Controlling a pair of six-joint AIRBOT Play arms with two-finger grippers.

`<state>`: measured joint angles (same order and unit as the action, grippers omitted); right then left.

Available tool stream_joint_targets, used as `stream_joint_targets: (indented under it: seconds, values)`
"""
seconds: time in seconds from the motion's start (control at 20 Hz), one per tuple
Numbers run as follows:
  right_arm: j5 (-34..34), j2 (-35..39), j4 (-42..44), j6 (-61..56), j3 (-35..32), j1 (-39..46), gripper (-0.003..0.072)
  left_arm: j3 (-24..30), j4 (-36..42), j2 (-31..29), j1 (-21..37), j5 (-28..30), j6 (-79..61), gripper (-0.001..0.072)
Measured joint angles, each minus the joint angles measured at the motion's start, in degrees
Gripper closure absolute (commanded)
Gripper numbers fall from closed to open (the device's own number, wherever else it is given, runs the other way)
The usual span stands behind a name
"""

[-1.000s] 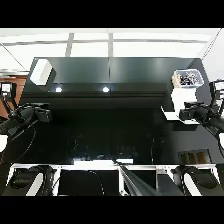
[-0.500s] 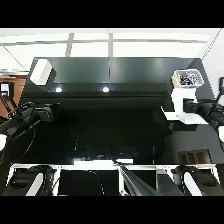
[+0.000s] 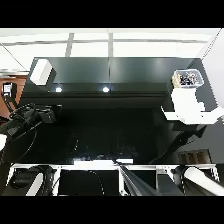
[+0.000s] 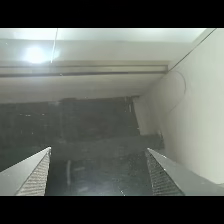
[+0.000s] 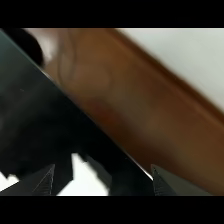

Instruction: Fold the box and place the chain.

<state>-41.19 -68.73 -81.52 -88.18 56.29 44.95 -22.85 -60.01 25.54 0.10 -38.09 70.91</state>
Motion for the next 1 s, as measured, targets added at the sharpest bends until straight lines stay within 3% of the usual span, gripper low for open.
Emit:
stream_joint_targets:
  seconds: [0.25, 0.3, 0.35, 0.6, 0.65, 0.7, 0.75, 1.0]
  values:
    - [-24.1, -19.4, 6.2, 13.2, 19.9, 3.4, -0.0034, 0.0, 0.1, 1.3, 0.0, 0.0, 0.0, 0.0003]
    - [-27.2, -21.9, 7.5, 15.4, 22.1, 3.6, 0.0057, 0.0, 0.1, 1.7, 0.0, 0.0, 0.0, 0.0002]
    - [-29.5, -24.0, 8.8, 17.7, 23.8, 3.8, 0.0144, 0.0, 0.1, 2.1, 0.0, -0.1, 0.0, 0.0002]
    - [-36.0, -30.4, 12.7, 25.9, 27.5, 3.9, 0.0147, 0.0, 0.1, 4.7, 0.0, -0.1, 0.0, 0.0002]
    - [-36.7, -31.0, 12.9, 26.8, 27.8, 3.9, 0.0298, 0.0, 0.1, 5.2, 0.0, 0.0, 0.0, 0.0002]
    - [-37.4, -31.4, 13.2, 27.4, 28.0, 3.8, 0.052, 0.0, 0.1, 5.7, 0.0, 0.0, 0.0, 0.0003]
    - [-37.9, -31.8, 13.6, 28.0, 28.1, 3.8, 0.0685, 0.0, 0.1, 6.1, 0.0, 0.0, 0.0, 0.0002]
    - [-42.5, -30.7, 21.3, 31.8, 28.2, 3.8, 0.0677, 0.0, 0.1, 7.0, 0.0, 0.4, 0.0, 0.0003]
